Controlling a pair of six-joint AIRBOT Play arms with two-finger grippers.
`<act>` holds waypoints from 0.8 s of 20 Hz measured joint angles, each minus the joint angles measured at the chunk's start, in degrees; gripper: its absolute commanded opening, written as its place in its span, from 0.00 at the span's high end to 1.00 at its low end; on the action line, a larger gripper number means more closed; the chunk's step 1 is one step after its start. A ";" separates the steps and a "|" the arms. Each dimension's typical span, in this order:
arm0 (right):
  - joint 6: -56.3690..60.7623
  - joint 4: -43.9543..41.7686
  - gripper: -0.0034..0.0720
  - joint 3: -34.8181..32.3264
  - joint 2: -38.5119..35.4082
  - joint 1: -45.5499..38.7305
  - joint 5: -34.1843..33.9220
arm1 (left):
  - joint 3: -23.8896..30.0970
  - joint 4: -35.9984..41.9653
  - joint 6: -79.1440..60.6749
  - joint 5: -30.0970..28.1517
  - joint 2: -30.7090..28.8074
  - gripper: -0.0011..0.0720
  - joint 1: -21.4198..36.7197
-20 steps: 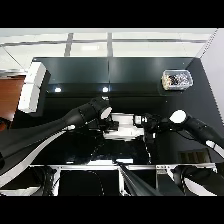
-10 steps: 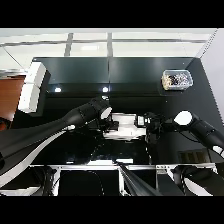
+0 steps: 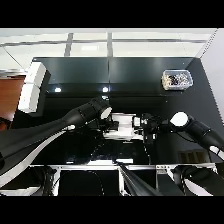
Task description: Fold the box and place the chain.
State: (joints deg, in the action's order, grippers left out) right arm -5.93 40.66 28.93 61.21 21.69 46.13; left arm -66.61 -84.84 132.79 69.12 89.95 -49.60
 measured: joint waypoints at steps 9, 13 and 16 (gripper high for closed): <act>-0.02 -9.31 0.79 0.00 3.85 1.51 -2.01 | 0.00 -0.02 0.00 -0.07 0.00 0.95 0.00; 0.02 -10.43 0.33 0.00 4.20 1.62 -1.90 | 0.00 0.00 0.02 -0.17 0.00 0.95 0.00; 0.07 -10.60 0.67 0.00 4.26 1.60 -2.05 | 0.00 0.02 0.04 -0.17 0.00 0.95 0.00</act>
State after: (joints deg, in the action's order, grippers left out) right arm -5.87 30.06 28.93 65.47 23.29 44.07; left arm -66.61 -84.82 132.84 68.95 89.95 -49.60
